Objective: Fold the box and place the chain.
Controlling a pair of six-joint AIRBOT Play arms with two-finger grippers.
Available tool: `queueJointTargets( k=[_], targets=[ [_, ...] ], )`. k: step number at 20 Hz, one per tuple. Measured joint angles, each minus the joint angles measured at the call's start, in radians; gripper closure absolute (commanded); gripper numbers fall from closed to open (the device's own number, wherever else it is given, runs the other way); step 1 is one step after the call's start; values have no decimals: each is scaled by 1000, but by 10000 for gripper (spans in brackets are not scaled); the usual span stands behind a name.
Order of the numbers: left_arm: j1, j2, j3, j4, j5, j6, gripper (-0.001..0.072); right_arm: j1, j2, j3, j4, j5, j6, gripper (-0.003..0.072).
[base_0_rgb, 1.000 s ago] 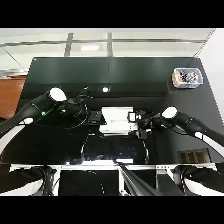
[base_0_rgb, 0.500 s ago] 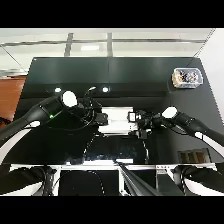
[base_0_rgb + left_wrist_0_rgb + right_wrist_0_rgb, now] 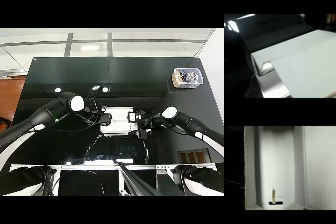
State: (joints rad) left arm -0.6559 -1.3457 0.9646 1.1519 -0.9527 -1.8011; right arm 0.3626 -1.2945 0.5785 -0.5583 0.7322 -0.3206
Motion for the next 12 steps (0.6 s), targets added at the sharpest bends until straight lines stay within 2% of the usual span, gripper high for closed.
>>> queueJointTargets(
  k=[1, 7, 12],
  targets=[
    [-3, 0, 2, 5, 0, -7, 370, 0, 0, 0, 0, 1, 0, 461],
    [-18, 0, 5, 32, 0, -43, 370, 0, 0, 0, -1, 2, 0, 461],
    [-62, 0, 6, 142, -9, -129, 367, 0, 0, 0, 0, 0, 0, 460]
  ],
)
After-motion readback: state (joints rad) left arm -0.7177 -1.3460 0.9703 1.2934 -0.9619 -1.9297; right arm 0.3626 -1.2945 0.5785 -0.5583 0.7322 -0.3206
